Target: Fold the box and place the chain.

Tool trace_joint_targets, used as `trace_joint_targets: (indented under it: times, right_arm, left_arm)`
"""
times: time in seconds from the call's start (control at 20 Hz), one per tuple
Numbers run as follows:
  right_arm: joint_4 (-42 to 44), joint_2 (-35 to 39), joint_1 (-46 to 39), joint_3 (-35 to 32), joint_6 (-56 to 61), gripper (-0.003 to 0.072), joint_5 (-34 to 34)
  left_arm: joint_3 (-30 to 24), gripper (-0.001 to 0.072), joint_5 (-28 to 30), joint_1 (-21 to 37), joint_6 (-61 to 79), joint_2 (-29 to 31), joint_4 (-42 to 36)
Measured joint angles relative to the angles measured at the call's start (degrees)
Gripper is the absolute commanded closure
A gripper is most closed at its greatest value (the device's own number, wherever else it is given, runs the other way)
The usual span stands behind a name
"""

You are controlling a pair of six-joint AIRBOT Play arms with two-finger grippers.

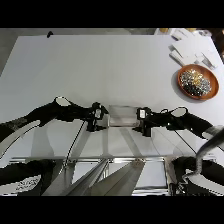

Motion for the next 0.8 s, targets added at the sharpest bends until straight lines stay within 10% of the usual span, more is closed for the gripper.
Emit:
trace_joint_targets:
  times: [0.8]
  right_arm:
    - [0.02, 0.0, 0.0, 0.0, 0.0, 0.0258, 0.02]
  left_arm:
    - [0.0, 0.0018, 2.84, -3.43, -4.94, -2.21, -7.17]
